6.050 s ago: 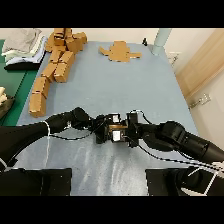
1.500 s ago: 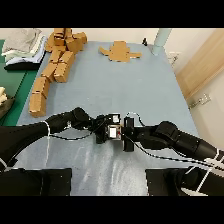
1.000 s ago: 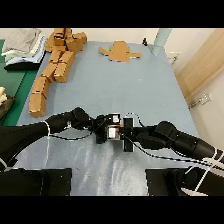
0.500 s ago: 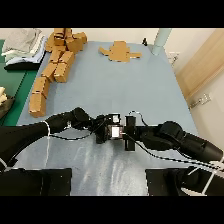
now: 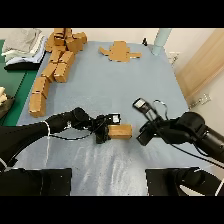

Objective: Fold the box.

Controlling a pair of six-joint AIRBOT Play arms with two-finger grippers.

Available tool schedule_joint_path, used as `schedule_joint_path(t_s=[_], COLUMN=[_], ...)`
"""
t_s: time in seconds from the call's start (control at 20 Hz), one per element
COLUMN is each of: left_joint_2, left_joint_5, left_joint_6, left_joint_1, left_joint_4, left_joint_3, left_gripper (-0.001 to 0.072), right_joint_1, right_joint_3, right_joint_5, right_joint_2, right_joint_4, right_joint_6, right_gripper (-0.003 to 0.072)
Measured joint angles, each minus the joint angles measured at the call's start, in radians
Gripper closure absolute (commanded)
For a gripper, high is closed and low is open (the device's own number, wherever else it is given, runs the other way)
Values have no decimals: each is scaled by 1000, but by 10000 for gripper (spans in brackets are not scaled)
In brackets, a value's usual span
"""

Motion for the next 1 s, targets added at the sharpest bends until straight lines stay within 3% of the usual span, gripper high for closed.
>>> schedule_joint_path(t_s=[0.25, 0.7, 0.85, 1.0], left_joint_2=[0, 46, 96, 129], left_joint_5=[0, -24, -14, 47], left_joint_6=[0, -132, -250, -429], left_joint_1=[0, 8, 63, 190], left_joint_4=[0, 2, 24, 90], left_joint_3=[0, 17, 37, 50], left_gripper=[196, 196, 196, 195], right_joint_1=[-126, -169, -171, -171], right_joint_3=[14, 17, 17, 17], right_joint_5=[-72, -90, -92, -92], right_joint_2=[-52, -100, -102, -102], right_joint_4=[0, 26, 28, 28], right_joint_6=[291, 385, 389, 391], right_gripper=[681, 681, 681, 681])
